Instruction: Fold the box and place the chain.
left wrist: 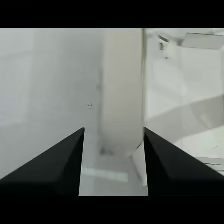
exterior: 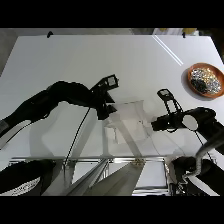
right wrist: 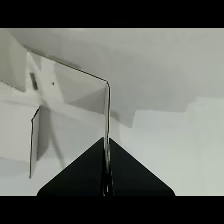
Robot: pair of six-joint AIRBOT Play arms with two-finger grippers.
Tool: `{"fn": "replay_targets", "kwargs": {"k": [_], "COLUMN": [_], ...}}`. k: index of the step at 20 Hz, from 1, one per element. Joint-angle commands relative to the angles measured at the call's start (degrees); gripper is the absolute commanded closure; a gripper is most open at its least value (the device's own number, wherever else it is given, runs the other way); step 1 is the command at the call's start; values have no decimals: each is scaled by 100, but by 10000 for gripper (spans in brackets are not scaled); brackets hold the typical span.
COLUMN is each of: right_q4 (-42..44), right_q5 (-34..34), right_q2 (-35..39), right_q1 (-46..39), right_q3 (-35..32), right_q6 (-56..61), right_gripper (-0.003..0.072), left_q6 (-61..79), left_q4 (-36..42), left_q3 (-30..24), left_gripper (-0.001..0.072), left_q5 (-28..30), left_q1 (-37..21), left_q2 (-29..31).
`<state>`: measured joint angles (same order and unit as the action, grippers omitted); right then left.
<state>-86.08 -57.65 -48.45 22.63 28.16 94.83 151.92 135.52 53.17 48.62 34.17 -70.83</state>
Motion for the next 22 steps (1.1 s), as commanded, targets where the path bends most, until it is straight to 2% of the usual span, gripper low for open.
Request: {"fn": "replay_targets", "kwargs": {"k": [1,2,3,6,8,10,13,15,16,19,22], "right_q4": [-262,-262,-262,-262,-262,-262,-260,-260,-260,-260,-260], "right_q5": [-411,-431,-433,-431,-433,-448,-448,-448,-448,-448,-448], "right_q2": [17,17,17,17,17,17,17,17,17,17,17], "right_q1": [-2,-2,-2,-2,-2,-2,-2,-2,-2,-2,-2], "right_q3": [7,7,7,7,7,7,7,7,7,7,7], "right_q6": [306,306,306,297,282,282,282,282,280,280,282], "right_gripper": [672,671,671,671,671,671,671,671,671,671,671], "left_q6": [-1488,-1947,-2468,-3910,-3668,-2647,-2070,-1449,-1049,140,793], "left_q4": [-380,-374,-328,-120,-319,-1316,-4013,-5455,-5893,-6671,-6850], "left_q3": [7,7,7,7,7,7,7,7,7,7,7], "left_gripper": [449,583,667,681,710,708,706,702,702,703,704], "left_q5": [-24,-111,-262,-1193,-1821,-1731,-1147,-1021,-1069,-1672,-3154], "left_q1": [-24,-24,-24,-24,-24,20,247,378,433,649,894], "left_q2": [706,940,1137,1569,1709,1711,1698,1705,1716,1749,1757]}}
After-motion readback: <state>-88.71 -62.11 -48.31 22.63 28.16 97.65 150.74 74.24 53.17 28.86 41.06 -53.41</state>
